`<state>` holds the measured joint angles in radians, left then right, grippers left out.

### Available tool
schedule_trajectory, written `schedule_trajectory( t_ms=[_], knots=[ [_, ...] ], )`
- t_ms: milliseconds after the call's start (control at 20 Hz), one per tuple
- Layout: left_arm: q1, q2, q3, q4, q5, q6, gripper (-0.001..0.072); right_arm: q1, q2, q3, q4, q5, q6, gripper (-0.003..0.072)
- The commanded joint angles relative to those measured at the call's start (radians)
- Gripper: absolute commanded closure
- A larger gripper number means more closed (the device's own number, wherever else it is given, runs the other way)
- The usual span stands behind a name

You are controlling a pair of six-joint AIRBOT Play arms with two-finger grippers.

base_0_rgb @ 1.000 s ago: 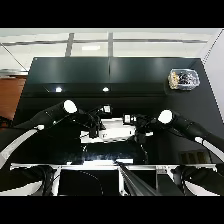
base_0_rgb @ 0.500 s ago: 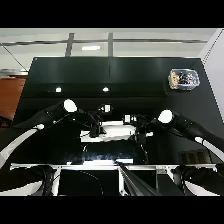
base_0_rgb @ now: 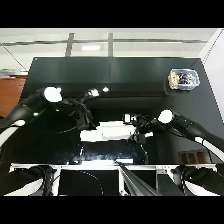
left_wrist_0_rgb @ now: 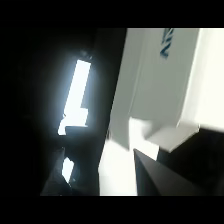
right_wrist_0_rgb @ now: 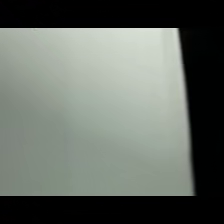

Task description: Fold the box and place the chain.

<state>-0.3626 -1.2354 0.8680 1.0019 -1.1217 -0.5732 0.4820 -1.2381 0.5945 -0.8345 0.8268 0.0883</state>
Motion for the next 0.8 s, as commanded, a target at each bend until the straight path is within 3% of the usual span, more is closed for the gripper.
schedule_trajectory(
  t_ms=[0, 50, 150, 350, 450, 650, 750],
  knots=[
    [0.108, 0.097, 0.007, 0.105, -0.162, -0.304, 0.0682, 0.0, -0.001, -0.001, 0.0, 0.0, 0.002, 0.0213],
    [0.14, 0.112, 0.001, 0.064, -0.231, -0.311, 0.0683, 0.0, -0.001, -0.001, -0.001, 0.0, 0.002, 0.0213],
    [0.169, 0.145, -0.056, -0.108, -0.277, -0.324, 0.0684, 0.0, -0.001, -0.001, -0.001, -0.001, 0.002, 0.0213],
    [0.073, 0.219, -0.284, -0.497, -0.192, -0.196, 0.0684, 0.0, -0.001, -0.001, -0.001, -0.001, 0.002, 0.0213],
    [-0.005, 0.218, -0.332, -0.632, -0.034, -0.131, 0.0683, 0.0, -0.001, -0.001, 0.0, 0.0, 0.002, 0.0213],
    [-0.136, 0.217, -0.337, -0.71, 0.512, -0.102, 0.0681, 0.0, -0.001, -0.001, -0.001, -0.001, 0.002, 0.0213],
    [-0.156, 0.208, -0.335, -0.715, 0.708, -0.013, 0.0681, 0.0, -0.001, -0.001, -0.001, -0.001, 0.002, 0.0213]
  ],
)
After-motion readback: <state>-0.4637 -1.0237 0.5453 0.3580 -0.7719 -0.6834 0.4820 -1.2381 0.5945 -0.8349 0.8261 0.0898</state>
